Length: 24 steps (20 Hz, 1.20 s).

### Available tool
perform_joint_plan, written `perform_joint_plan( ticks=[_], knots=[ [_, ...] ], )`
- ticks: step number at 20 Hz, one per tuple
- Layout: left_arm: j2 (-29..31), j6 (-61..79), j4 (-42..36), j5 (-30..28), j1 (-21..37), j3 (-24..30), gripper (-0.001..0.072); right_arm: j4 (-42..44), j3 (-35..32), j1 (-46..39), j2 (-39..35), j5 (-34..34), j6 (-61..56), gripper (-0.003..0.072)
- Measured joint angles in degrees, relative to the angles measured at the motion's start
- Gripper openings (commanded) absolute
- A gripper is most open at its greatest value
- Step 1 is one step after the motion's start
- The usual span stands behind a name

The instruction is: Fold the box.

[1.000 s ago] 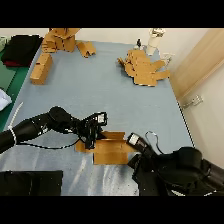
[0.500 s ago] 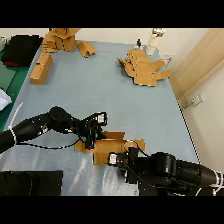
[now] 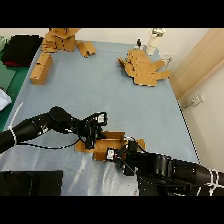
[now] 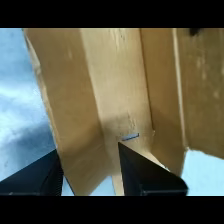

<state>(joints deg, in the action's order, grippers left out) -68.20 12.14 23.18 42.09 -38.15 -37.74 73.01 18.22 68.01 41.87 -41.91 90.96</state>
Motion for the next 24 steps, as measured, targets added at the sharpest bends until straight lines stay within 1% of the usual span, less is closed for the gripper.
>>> perform_joint_plan(
  ticks=[10, 11, 12, 18, 20, 24],
  knots=[
    [0.0, 0.0, -0.02, -0.04, 0.0, 0.0, 0.0011, -3.23, 1.05, -0.13, -2.38, -1.97, -5.6, 0.048],
    [0.0, 0.0, -0.02, -0.07, 0.0, 0.0, 0.0011, -3.41, 1.07, -0.13, -2.47, -1.99, -5.84, 0.0577],
    [0.0, 0.0, 0.0, -0.04, 0.0, 0.0, 0.0012, -3.43, 1.07, -0.13, -2.49, -1.99, -5.99, 0.0618],
    [0.0, 0.0, 0.0, -0.07, -0.07, 0.0, 0.0011, -5.18, 1.07, -0.13, -2.62, -2.27, -6.12, 0.0618],
    [0.0, 0.0, 0.0, -0.04, -0.07, 0.0, 0.0011, -5.31, 1.07, -0.13, -2.84, -2.78, -6.19, 0.0714],
    [0.0, 0.0, 0.0, -0.04, -0.07, 0.0, 0.0011, -5.2, 1.07, -0.15, -4.24, -3.21, -6.32, 0.0714]
  ],
)
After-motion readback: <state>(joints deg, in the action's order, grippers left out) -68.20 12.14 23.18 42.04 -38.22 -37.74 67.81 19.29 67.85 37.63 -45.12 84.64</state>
